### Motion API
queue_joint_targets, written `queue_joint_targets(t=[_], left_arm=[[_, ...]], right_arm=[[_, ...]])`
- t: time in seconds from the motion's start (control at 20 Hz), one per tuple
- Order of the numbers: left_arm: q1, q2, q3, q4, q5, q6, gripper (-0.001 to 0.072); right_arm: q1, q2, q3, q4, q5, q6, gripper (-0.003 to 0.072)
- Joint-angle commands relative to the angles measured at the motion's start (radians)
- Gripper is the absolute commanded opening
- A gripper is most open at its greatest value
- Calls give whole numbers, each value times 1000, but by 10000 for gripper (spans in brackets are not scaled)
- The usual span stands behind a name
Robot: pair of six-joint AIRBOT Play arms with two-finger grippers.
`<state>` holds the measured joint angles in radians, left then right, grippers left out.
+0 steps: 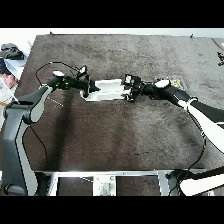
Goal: Fold the box and place the chain.
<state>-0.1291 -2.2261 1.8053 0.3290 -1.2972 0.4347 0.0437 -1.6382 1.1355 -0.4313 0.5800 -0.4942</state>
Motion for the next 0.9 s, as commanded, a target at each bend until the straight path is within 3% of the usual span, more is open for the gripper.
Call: queue_joint_targets(t=[0.0, 0.85], left_arm=[[0, 0, 0, 0, 0, 0, 14], [0, 0, 0, 0, 0, 0, 14]], right_arm=[[-13, -30, 45, 0, 79, 2, 584], [-57, -212, 312, -123, 328, 107, 583]])
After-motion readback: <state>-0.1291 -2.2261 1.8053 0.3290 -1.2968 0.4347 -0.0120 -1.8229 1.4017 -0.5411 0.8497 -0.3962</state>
